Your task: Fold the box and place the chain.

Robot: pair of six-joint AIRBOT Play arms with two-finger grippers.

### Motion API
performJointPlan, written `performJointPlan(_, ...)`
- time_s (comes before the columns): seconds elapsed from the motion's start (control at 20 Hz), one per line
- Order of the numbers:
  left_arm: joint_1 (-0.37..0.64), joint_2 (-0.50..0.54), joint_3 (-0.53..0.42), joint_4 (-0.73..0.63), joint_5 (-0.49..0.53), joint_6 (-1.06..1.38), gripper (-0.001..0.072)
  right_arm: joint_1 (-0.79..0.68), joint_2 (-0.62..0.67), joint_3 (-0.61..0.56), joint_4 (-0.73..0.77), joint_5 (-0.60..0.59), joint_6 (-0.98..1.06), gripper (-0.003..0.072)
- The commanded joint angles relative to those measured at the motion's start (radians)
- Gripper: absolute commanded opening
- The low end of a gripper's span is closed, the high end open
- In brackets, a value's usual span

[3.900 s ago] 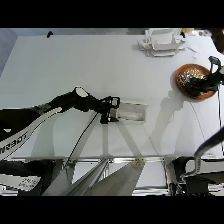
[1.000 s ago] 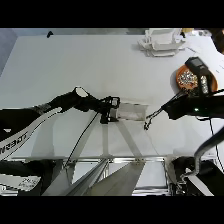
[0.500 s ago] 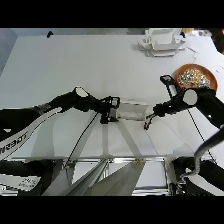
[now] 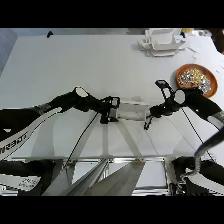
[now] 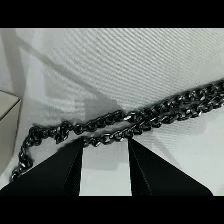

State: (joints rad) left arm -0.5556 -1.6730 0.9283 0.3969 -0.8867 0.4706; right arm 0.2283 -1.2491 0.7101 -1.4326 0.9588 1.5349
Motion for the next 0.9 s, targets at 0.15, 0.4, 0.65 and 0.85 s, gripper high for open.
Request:
performJointPlan(0.15, 0.0, 0.0, 0.0, 0.0, 0.0, 0.0, 0.0206, 0.001, -0.029, -0.002, 0.001, -0.002, 0.01, 0.0215)
performJointPlan(0.4, 0.0, 0.0, 0.0, 0.0, 0.0, 0.0, 0.0206, 0.014, -0.027, -0.002, 0.0, 0.056, 0.002, 0.0097)
performJointPlan(0.65, 0.0, 0.0, 0.0, 0.0, 0.0, 0.0, 0.0206, 0.034, -0.023, -0.002, 0.0, 0.064, 0.002, 0.0033)
performJointPlan(0.85, 0.0, 0.0, 0.0, 0.0, 0.0, 0.0, 0.0206, 0.034, -0.008, -0.002, -0.003, 0.074, -0.026, 0.0015)
